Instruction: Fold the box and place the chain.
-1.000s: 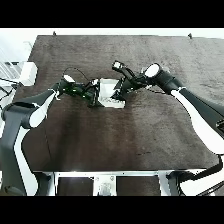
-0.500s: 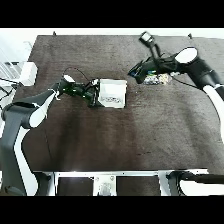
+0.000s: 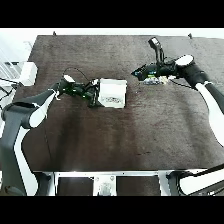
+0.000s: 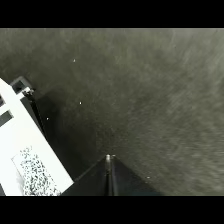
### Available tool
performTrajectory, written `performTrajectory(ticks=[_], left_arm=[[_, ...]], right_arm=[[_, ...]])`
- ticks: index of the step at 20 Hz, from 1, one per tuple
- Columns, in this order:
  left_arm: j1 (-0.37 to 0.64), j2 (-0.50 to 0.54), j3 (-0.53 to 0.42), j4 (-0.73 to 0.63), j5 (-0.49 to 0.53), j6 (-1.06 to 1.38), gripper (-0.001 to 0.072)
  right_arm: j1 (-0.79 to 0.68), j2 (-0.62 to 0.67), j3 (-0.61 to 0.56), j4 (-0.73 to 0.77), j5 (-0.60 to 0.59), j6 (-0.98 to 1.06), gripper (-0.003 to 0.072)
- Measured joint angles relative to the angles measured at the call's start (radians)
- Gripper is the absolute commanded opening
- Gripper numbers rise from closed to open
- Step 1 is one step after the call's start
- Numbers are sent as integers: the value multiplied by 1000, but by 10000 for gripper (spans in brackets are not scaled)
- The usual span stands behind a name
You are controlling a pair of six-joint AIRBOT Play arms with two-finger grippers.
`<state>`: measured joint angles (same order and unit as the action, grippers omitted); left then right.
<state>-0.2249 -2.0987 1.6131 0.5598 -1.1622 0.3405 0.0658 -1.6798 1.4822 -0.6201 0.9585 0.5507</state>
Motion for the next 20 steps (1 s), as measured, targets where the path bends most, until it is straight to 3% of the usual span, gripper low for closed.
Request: performTrajectory(ticks=[4, 11, 18, 20], left_arm=[[0, 0, 0, 0, 0, 0, 232], [0, 0, 0, 0, 1, 0, 232], [0, 0, 0, 0, 1, 0, 232], [0, 0, 0, 0, 1, 0, 232]], right_arm=[[18, -87, 50, 41, 73, -16, 132], [73, -121, 83, 37, 238, -30, 200], [147, -124, 110, -23, 288, -32, 246], [168, -124, 113, -67, 287, -32, 305]])
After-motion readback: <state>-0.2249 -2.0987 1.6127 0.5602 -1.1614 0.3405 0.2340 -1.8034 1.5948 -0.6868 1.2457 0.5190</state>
